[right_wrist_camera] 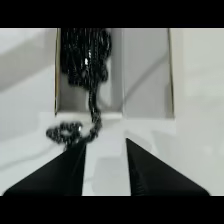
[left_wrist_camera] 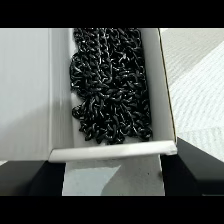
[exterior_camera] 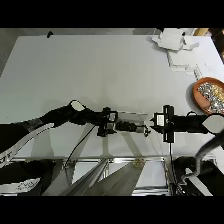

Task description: Fold the box and place the chain.

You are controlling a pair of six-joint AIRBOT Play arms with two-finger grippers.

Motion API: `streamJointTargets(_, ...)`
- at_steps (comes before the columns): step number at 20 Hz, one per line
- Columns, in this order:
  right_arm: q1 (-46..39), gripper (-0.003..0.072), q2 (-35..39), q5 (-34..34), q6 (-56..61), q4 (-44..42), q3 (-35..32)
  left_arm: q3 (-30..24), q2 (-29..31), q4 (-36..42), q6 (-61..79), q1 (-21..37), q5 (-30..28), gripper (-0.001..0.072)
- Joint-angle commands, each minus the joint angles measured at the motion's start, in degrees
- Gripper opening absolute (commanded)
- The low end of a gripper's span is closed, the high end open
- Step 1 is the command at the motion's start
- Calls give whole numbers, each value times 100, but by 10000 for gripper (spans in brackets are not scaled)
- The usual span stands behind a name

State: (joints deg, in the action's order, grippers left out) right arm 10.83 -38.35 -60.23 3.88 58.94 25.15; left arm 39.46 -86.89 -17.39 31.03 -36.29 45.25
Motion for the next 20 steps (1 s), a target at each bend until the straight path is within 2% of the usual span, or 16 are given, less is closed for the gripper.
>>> streamJointTargets(1,-101,344,-323,345,-7,212,-326,0,2,-2,2,0,0,314)
streamJointTargets(5,-101,334,-935,463,-590,-101,-457,0,2,-2,2,0,0,314)
streamJointTargets(9,-9,328,-1449,706,-590,-111,-457,0,2,-2,2,0,-2,314)
streamJointTargets(11,199,283,-1646,804,-592,-111,-457,0,2,-2,2,0,0,314)
streamJointTargets(14,321,278,-1904,916,-590,-107,-457,0,2,-2,2,0,-2,314)
streamJointTargets(16,321,138,-1954,933,-590,-26,-457,0,2,-2,2,0,0,314)
streamJointTargets(17,321,104,-1954,931,-588,-4,-457,0,2,-2,2,0,-2,314)
streamJointTargets(19,321,86,-1895,901,-525,151,-457,0,2,-2,2,0,-2,314)
streamJointTargets(20,321,23,-1740,763,-518,310,-455,0,2,-2,2,0,0,314)
